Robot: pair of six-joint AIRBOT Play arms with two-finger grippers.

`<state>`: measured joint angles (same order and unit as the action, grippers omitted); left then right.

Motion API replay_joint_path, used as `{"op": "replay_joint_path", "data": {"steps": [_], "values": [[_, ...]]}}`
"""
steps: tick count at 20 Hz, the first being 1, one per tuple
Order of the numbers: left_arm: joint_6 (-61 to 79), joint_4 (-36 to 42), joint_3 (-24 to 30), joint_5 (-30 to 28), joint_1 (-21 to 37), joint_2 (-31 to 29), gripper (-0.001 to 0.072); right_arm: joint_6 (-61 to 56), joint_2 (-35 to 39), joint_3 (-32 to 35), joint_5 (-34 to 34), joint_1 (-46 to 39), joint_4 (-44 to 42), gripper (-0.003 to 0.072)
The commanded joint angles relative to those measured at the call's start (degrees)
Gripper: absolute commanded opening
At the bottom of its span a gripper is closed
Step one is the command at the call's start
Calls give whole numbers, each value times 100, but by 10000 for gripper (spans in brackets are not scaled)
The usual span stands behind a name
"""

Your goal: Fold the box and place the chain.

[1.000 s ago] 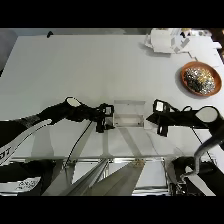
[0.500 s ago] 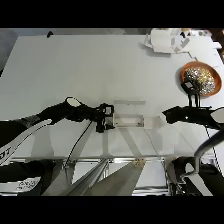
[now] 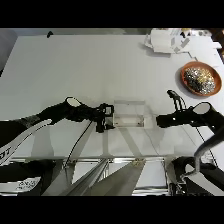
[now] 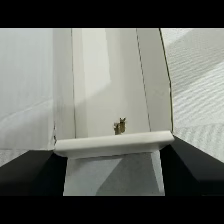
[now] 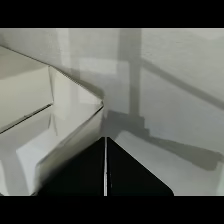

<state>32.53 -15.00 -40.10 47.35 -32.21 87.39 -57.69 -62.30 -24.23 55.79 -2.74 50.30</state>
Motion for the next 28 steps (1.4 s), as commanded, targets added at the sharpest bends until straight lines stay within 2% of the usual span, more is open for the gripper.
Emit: {"op": "replay_joint_path", "data": {"steps": [1,5,6,9,12,17,19,21,23,28], "values": [[2,0,-4,0,-2,-4,14,-13,-264,0,-114,326,-306,18],[2,0,-4,0,-2,-4,14,116,-168,-4,103,345,-407,39],[2,0,-4,0,-2,-4,14,101,-26,-4,120,345,-407,126],[0,0,-4,0,-2,-4,14,44,540,-4,175,343,-457,167],[2,0,-4,0,-2,-4,14,-103,868,-4,297,345,-638,302],[2,0,-4,0,-2,-4,14,-98,874,-4,409,345,-1036,346],[2,0,-4,0,-2,-4,14,-101,874,-4,402,348,-1043,418],[2,0,-4,0,-2,-4,14,-144,872,-2,192,404,-901,424],[2,0,-4,0,-2,-4,14,-533,857,-2,-186,684,-675,535],[2,0,-4,0,-2,-4,14,-1043,503,-87,-754,1604,-675,536]]}}
